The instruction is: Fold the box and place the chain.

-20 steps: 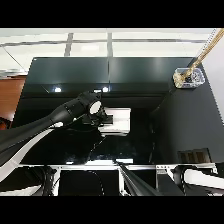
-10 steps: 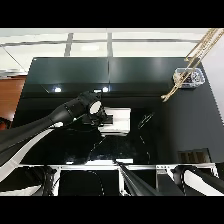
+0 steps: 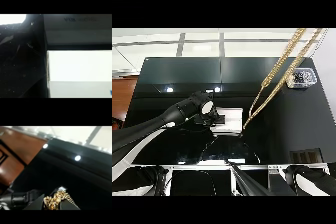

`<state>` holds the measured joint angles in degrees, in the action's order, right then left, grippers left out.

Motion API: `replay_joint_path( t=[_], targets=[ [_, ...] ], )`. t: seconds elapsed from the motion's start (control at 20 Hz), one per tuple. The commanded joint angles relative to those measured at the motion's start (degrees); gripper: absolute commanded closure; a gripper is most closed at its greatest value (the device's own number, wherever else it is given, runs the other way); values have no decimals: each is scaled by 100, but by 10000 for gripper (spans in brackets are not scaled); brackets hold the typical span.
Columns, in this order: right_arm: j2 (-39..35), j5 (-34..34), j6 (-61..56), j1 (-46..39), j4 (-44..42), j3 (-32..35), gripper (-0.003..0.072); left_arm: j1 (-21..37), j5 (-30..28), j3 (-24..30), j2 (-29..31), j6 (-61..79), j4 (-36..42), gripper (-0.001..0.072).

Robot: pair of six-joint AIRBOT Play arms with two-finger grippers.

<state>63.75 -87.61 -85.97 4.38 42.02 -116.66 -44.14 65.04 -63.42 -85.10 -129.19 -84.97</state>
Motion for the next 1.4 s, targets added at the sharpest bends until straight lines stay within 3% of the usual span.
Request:
replay_joint_path(
  t=[0.0, 0.55, 0.8, 1.35],
  targets=[
    [2, -59, -55, 581, 2, 2, 673, 2, 2, 2, -2, 2, -2, 684],
    [85, 433, -55, 938, -297, 4, 673, 2, -2, 2, -2, 0, -2, 684],
    [205, 811, -50, 1440, -341, 352, 673, 2, 0, 2, -2, 0, -2, 684],
    [278, 817, -55, 1528, 70, 529, 672, 2, 0, 2, -2, 2, 0, 684]
  ],
)
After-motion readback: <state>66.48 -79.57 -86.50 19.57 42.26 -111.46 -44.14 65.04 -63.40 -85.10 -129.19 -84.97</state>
